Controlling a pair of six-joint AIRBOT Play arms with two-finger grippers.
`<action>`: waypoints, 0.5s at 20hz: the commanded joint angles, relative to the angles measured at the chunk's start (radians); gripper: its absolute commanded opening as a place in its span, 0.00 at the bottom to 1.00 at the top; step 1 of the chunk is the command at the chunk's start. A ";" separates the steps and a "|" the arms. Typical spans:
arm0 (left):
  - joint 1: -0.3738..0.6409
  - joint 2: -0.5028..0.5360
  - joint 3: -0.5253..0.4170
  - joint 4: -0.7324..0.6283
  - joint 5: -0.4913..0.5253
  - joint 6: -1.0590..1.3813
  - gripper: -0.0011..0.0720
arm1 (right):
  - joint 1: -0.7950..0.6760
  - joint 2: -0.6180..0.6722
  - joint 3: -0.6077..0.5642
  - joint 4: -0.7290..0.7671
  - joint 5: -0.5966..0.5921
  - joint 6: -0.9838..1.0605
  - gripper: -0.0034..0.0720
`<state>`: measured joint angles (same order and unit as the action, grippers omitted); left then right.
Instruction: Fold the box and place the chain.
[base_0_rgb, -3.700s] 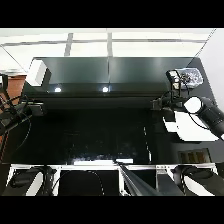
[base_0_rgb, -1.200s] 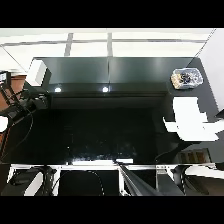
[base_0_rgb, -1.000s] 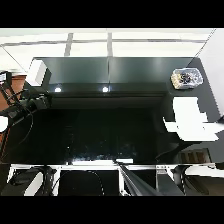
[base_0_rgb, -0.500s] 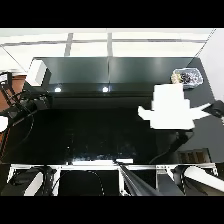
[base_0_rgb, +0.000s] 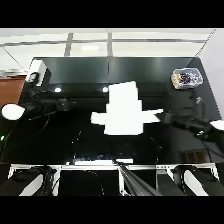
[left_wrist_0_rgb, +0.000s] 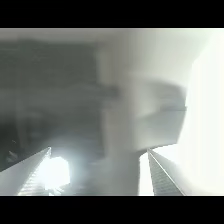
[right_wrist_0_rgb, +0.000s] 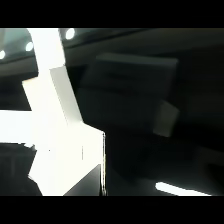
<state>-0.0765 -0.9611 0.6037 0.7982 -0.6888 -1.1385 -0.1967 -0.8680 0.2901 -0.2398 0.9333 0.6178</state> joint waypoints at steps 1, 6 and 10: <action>-0.034 -0.200 0.112 -0.271 -0.148 0.170 0.97 | 0.243 0.028 -0.088 0.111 -0.162 -0.020 0.06; -0.034 -0.486 0.244 -0.301 -0.480 0.231 0.97 | 0.320 0.028 -0.089 0.113 -0.195 -0.014 0.06; -0.045 -0.630 0.326 -0.313 -0.638 0.263 0.96 | 0.320 0.028 -0.089 0.113 -0.195 -0.012 0.06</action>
<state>-0.1135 -1.4803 0.8673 0.5148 -1.1538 -0.9184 0.1070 -0.8410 0.2047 -0.1341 0.7536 0.6033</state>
